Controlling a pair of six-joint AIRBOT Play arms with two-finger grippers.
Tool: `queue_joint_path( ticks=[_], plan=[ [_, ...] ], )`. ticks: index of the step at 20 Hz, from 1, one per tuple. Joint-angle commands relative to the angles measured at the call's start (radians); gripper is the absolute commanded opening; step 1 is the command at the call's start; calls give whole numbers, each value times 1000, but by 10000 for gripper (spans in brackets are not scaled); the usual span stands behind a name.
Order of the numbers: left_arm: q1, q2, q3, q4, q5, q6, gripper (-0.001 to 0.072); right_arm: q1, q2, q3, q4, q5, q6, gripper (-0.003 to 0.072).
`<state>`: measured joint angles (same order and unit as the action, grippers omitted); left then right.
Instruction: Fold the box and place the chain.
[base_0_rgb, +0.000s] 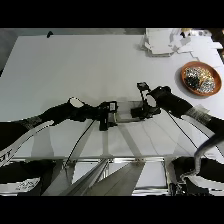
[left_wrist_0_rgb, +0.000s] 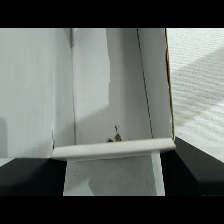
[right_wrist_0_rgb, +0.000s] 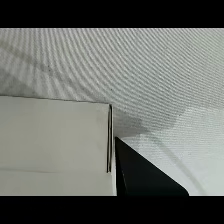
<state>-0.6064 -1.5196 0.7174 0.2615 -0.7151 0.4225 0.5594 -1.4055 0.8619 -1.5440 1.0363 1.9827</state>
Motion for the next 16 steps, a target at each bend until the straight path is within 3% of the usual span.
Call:
queue_joint_path(
  ticks=[1,2,7,10,11,13,14,16],
  plan=[
    [0,0,0,0,0,-1,255,0,-2,0,3,-1,0,85],
    [0,0,0,0,0,-1,255,0,-2,0,3,-1,-1,33],
    [0,0,0,0,0,-1,255,1,-3,-18,4,-9,0,20],
    [0,0,0,0,0,-1,255,1,-3,-18,3,-10,0,204],
    [0,0,0,0,0,-1,255,1,-3,-18,3,-11,0,197],
    [0,0,0,0,0,-1,255,1,-3,-18,3,-11,-1,66],
    [0,0,0,0,0,-1,255,1,-3,-18,3,-11,-2,35],
    [0,0,0,0,0,-1,255,1,-3,-18,4,-11,-9,18]
  ],
)
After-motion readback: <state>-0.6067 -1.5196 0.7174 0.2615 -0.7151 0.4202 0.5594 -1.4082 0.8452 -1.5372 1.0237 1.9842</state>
